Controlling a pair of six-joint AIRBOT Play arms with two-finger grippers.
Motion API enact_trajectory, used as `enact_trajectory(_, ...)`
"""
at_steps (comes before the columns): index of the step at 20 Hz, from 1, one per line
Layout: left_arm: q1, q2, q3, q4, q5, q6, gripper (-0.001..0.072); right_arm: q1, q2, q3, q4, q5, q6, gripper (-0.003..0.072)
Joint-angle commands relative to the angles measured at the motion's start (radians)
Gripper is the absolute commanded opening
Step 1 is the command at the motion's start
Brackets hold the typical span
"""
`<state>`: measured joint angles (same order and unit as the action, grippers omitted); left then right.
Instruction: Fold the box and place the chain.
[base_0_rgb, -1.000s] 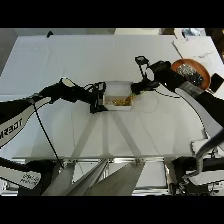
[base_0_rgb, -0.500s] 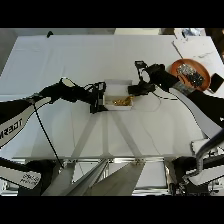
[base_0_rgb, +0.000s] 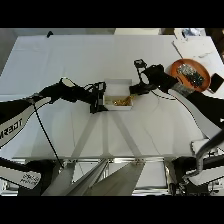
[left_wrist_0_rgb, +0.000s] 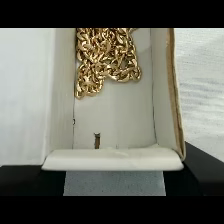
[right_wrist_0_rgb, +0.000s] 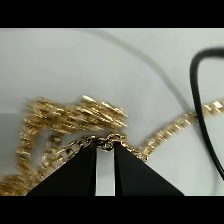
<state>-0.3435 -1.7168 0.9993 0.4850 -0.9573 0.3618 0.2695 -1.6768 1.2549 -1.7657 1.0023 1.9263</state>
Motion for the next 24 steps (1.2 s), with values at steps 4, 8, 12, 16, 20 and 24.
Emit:
enact_trajectory(4, -0.001, 0.000, 0.000, 0.000, 0.000, 0.000, 0.0153, 0.043, 0.142, 0.004, -0.031, -0.021, -0.061, 0.0015)
enact_trajectory(8, -0.001, 0.000, 0.000, 0.000, 0.000, 0.000, 0.0153, 0.099, 0.248, 0.004, 0.012, -0.005, -0.203, 0.0015)
enact_trajectory(12, -0.001, 0.000, 0.000, 0.000, 0.000, 0.000, 0.0153, 0.180, 0.308, 0.004, 0.118, 0.032, -0.295, 0.0015)
enact_trajectory(16, -0.001, 0.000, 0.000, 0.000, 0.000, 0.000, 0.0153, 0.261, 0.302, 0.004, 0.220, -0.008, -0.383, 0.0015)
enact_trajectory(20, -0.001, 0.000, 0.000, 0.000, 0.000, 0.000, 0.0153, 0.299, 0.285, 0.004, 0.303, -0.082, -0.391, 0.0013)
enact_trajectory(24, -0.001, 0.000, 0.000, 0.000, 0.000, 0.000, 0.0153, 0.298, 0.258, 0.004, 0.329, -0.139, -0.391, 0.0013)
